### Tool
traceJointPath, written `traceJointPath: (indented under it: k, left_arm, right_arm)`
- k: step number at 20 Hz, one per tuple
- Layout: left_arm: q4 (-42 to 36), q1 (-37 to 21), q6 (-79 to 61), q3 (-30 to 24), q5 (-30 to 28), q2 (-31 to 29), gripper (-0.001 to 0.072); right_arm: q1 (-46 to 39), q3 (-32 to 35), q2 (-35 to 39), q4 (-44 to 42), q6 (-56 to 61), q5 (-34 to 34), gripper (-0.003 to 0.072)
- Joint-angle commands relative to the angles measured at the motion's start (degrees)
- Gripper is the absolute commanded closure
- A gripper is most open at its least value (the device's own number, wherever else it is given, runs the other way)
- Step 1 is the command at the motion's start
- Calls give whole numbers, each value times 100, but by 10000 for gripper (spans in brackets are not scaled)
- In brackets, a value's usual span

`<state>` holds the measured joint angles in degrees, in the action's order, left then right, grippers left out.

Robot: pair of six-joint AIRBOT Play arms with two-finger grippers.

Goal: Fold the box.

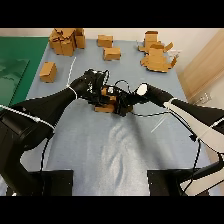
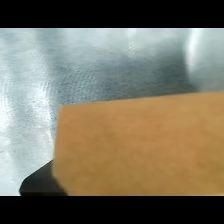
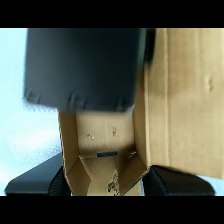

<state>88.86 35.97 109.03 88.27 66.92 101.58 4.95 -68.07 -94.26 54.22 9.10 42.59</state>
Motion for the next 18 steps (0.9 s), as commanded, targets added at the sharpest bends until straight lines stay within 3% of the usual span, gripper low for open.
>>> traceJointPath:
  k: [1,3,4,5,16,17,18]
  left_arm:
    - [-20,-39,4,2,-37,-4,481]
    - [-31,-42,4,2,-28,0,485]
    - [-42,-42,-28,2,-26,2,672]
    - [-85,-35,-105,2,-24,7,691]
    - [-428,-37,-160,2,-39,11,691]
    - [-424,-37,-162,2,-28,11,590]
    - [-424,-37,-155,2,-33,11,332]
  right_arm:
    - [2,-2,0,-4,-4,26,339]
    - [4,-2,0,-4,-4,24,339]
    - [2,-2,0,-4,-4,24,339]
    - [2,-2,0,-4,-4,24,339]
    - [2,-2,0,-4,-4,24,339]
    - [2,-2,0,-4,-7,26,339]
    - [2,-2,0,-4,-4,26,339]
